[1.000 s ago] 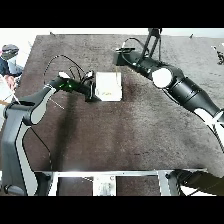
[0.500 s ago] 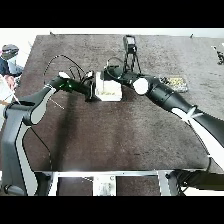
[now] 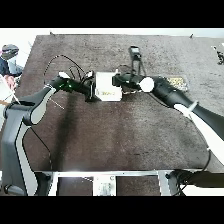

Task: Fold the box and place the chain.

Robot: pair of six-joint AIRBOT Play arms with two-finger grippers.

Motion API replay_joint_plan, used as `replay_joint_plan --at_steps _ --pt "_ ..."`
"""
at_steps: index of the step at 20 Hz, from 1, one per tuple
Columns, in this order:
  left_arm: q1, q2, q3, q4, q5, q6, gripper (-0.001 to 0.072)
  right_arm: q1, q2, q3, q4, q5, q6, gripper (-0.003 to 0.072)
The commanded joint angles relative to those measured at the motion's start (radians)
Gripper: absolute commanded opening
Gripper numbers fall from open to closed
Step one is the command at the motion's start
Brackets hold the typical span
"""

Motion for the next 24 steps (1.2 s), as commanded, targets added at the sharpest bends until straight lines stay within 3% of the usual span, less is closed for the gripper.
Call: replay_joint_plan --at_steps 1,3,5,8,12,18,19,23,24 --pt "0.0 0.001 0.0 0.0 0.001 0.0 0.0469 -0.152 0.099 -0.121 -0.031 0.052 0.042 0.0291" --pt "0.0 0.001 0.0 0.0 0.001 0.0 0.0469 -0.264 0.143 -0.213 -0.031 0.05 0.092 0.0292" --pt "0.0 0.001 0.0 0.0 0.0 0.0 0.0469 -0.359 0.138 -0.275 -0.031 0.047 0.144 0.0402" --pt "0.0 0.001 0.0 0.0 0.001 0.0 0.0469 -0.433 0.083 -0.309 -0.02 -0.001 0.163 0.0396" --pt "0.0 0.001 0.0 0.0 0.001 0.0 0.0469 -0.446 -0.036 -0.277 0.074 -0.153 0.174 0.0396" --pt "0.0 0.001 0.0 0.0 0.001 0.0 0.0469 -0.444 -0.19 -0.142 0.109 -0.199 0.179 0.0394" --pt "0.0 0.001 0.0 0.0 0.001 0.0 0.0469 -0.444 -0.195 -0.143 0.11 -0.223 0.177 0.0299" --pt "0.0 0.001 0.0 0.0 0.001 0.0 0.0469 -0.444 -0.203 -0.142 0.109 -0.23 0.178 0.0277" --pt "0.0 0.001 0.0 0.0 0.001 0.0 0.0469 -0.444 -0.21 -0.142 0.109 -0.23 0.177 0.0196"
